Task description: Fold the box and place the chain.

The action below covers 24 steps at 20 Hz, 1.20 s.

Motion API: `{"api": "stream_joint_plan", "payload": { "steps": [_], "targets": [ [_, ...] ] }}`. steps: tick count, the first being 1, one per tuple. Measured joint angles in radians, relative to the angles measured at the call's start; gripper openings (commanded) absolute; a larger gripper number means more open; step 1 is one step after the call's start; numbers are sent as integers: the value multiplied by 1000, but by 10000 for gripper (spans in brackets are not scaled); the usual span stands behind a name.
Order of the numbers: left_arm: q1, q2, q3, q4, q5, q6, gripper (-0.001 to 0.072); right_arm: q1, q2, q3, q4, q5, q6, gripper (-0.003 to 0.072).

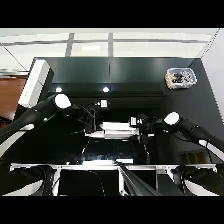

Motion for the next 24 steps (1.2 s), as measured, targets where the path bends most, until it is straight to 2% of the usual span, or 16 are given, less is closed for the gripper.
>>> {"api": "stream_joint_plan", "payload": {
  "steps": [2,3,5,6,9,10,12,15,17,19,21,24],
  "targets": [
    [0,68,0,71,-31,-127,659,0,0,0,0,0,0,438],
    [0,102,0,104,-48,-202,561,0,0,0,0,0,0,438],
    [-2,153,0,146,-95,-358,124,0,0,0,-1,0,-1,438],
    [-5,170,0,162,-132,-438,28,0,0,0,0,0,-1,438],
    [-41,196,-18,167,-251,-578,28,0,0,0,0,0,-1,438],
    [-63,201,-33,148,-262,-598,28,0,0,0,-1,0,-1,408],
    [-108,206,-70,84,-233,-603,28,0,0,0,0,0,-1,408],
    [-145,209,-114,-27,-40,-599,31,0,0,0,0,0,-1,408],
    [-151,208,-129,-96,152,-597,31,0,0,0,-1,0,-1,183],
    [-150,193,-137,-137,339,-595,31,0,0,0,-1,1,-1,191],
    [-146,159,-141,-157,481,-591,31,0,0,0,-1,1,-1,191],
    [-143,88,-143,-163,554,-571,30,0,0,0,-2,1,-1,191]
  ]
}}
